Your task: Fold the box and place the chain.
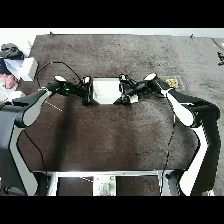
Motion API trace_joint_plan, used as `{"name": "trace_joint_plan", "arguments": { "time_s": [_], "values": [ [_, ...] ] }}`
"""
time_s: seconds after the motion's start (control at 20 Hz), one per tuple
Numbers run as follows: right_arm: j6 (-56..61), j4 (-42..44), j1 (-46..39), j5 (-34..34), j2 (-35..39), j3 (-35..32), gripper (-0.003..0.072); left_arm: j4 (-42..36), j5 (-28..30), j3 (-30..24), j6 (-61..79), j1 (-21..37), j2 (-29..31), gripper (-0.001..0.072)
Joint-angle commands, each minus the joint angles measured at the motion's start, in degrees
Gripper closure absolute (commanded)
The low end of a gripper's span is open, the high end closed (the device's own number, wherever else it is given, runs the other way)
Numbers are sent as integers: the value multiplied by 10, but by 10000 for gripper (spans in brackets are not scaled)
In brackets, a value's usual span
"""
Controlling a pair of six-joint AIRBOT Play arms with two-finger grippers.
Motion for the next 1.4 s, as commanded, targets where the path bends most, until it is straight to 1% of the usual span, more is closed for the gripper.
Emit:
{"name": "trace_joint_plan", "arguments": {
  "time_s": [0.0, 0.3, 0.4, 0.45, 0.5, 0.55, 0.65, 0.8, 1.35],
  "values": [
    [1, 0, 0, -3, 0, 0, 348, 0, 0, 0, -9, -1, 0, -7],
    [1, 0, 0, -3, 0, 0, 348, 9, 0, 0, -17, -1, 0, 5],
    [1, 0, 0, -3, 0, 0, 348, 13, -3, 0, -26, -1, 0, 198],
    [1, 0, 0, -3, 0, 0, 348, 18, -5, 0, -26, -1, 0, 201],
    [1, 0, 0, -3, 0, 0, 348, 26, -7, 0, -26, -1, 0, 303],
    [1, 0, 0, -3, 0, 0, 348, 33, -6, 0, -28, -1, 0, 317],
    [1, 0, 0, -3, 0, 0, 348, 39, -6, 0, -30, -1, 0, 316],
    [1, 0, 0, -3, 0, 0, 348, 38, 14, 1, -30, -1, 0, 317],
    [1, 0, 0, -3, 0, 0, 348, 38, 15, 1, -30, -1, 0, 317]
  ]
}}
